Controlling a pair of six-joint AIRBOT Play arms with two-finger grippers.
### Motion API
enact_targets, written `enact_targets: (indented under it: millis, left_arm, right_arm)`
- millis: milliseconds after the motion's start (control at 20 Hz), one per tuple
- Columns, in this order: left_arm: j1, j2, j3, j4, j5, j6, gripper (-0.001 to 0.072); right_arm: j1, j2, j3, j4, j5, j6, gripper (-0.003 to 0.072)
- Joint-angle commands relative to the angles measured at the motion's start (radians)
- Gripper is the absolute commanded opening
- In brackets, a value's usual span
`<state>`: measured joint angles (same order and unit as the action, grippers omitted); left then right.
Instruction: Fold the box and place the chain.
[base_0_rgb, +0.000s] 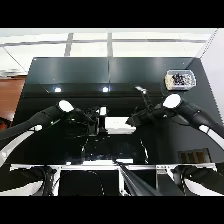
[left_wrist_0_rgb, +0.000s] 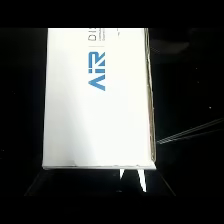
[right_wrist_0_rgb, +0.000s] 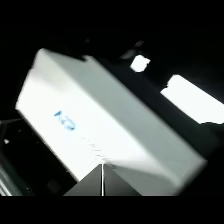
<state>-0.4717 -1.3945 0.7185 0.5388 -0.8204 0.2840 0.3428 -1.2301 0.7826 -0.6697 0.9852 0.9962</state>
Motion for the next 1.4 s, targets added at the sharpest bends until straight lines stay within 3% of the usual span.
enact_targets:
  millis: [0, 100, 150, 300, 400, 650, 800, 1350]
  left_arm:
    - [-0.001, 0.029, 0.010, 0.043, -0.021, -0.103, 0.0473]
    - [0.000, 0.076, 0.032, 0.145, -0.060, -0.200, 0.0687]
    - [0.000, 0.105, 0.044, 0.178, -0.073, -0.249, 0.0718]
    - [-0.005, 0.179, 0.085, 0.163, -0.108, -0.314, 0.0717]
    - [-0.032, 0.166, 0.128, 0.098, -0.093, -0.356, 0.0716]
    - [-0.170, -0.038, 0.303, 0.093, -0.016, -0.520, 0.0715]
    - [-0.201, -0.138, 0.379, 0.152, -0.076, -0.588, 0.0715]
    - [-0.241, -0.153, 0.440, 0.317, -0.142, -0.657, 0.0715]
  right_arm:
    - [-0.106, 0.107, 0.051, -0.050, 0.108, 0.005, 0.0015]
    - [-0.224, 0.198, 0.051, -0.163, 0.141, 0.058, 0.0015]
    - [-0.277, 0.229, 0.051, -0.207, 0.170, 0.071, 0.0015]
    - [-0.398, 0.278, 0.051, -0.249, 0.242, 0.074, 0.0015]
    - [-0.421, 0.278, 0.047, -0.248, 0.231, 0.073, 0.0015]
    - [-0.421, 0.278, 0.008, -0.240, 0.159, 0.070, 0.0015]
    - [-0.421, 0.278, 0.006, -0.251, 0.162, 0.066, 0.0015]
    - [-0.421, 0.278, 0.006, -0.252, 0.155, 0.042, 0.0015]
